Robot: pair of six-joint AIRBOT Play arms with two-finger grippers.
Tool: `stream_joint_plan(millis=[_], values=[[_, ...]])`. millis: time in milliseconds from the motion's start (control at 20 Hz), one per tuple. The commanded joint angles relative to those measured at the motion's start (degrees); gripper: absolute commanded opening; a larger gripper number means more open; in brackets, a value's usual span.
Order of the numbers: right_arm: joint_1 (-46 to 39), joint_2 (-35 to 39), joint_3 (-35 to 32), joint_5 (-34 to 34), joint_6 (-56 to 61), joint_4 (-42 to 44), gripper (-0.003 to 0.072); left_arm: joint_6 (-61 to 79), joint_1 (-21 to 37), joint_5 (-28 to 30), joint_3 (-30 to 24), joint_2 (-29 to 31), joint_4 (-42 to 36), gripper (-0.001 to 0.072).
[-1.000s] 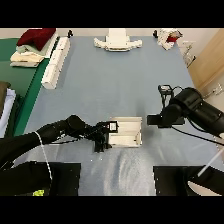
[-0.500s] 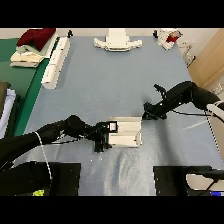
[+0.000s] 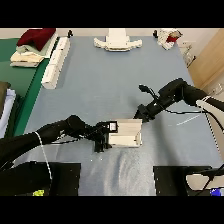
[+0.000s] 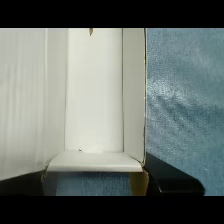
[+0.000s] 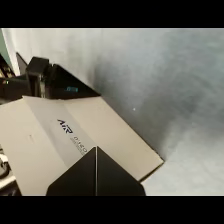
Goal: Fold the box.
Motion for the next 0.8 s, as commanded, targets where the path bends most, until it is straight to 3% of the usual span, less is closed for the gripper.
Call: stream_joint_plan(millis=[0,200,550,750], values=[[3.19,1.44,0.17,-2.67,-2.38,-0.98,0.0004,0.02,-0.02,0.02,0.02,-0.02,0.00,0.0524],[7.54,8.85,-1.38,1.49,-4.35,-8.79,0.0004,0.02,-0.02,0.02,0.02,-0.02,0.00,0.0523],[18.03,25.57,-17.16,26.47,-10.71,-11.52,0.0004,0.02,-0.02,0.02,0.02,-0.02,0.00,0.0524],[24.11,33.22,-24.09,36.59,-11.54,-11.85,0.0004,0.02,-0.02,0.02,0.02,-0.02,0.00,0.0523]])
